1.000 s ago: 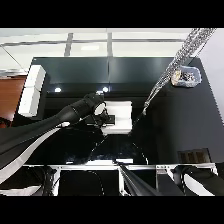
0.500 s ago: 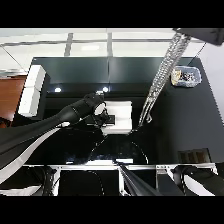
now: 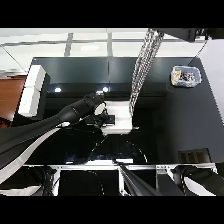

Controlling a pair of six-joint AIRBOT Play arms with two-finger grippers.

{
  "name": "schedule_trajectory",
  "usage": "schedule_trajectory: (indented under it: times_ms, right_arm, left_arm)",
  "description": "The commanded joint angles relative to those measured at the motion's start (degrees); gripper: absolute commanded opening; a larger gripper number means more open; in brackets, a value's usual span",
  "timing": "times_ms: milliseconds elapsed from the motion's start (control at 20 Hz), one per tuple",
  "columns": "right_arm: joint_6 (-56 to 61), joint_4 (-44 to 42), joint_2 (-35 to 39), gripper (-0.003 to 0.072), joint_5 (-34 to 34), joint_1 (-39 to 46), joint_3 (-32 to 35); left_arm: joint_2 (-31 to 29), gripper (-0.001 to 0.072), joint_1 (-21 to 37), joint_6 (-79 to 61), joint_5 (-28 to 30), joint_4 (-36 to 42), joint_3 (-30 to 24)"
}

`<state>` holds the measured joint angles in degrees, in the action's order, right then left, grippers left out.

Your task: Fold the box and place the chain.

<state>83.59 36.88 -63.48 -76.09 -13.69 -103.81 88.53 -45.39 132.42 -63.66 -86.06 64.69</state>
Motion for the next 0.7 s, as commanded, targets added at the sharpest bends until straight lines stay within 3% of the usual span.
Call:
schedule_trajectory:
  times_ms: [0, 450, 650]
  right_arm:
    - [-0.37, -1.60, -0.13, 0.0011, 2.27, -0.46, 0.02]
    - [-2.64, -6.73, -0.13, 0.0012, 3.15, -0.46, 0.02]
    - [-2.25, -0.90, -0.74, 0.0013, -3.02, -0.50, 0.35]
  left_arm:
    - [0.02, 0.0030, 0.04, -0.02, -0.02, -0.02, 0.07]
    - [0.02, 0.0029, 0.04, -0.02, 0.07, -0.02, 0.07]
    - [0.02, 0.0030, 0.04, -0.02, 0.09, -0.04, 0.07]
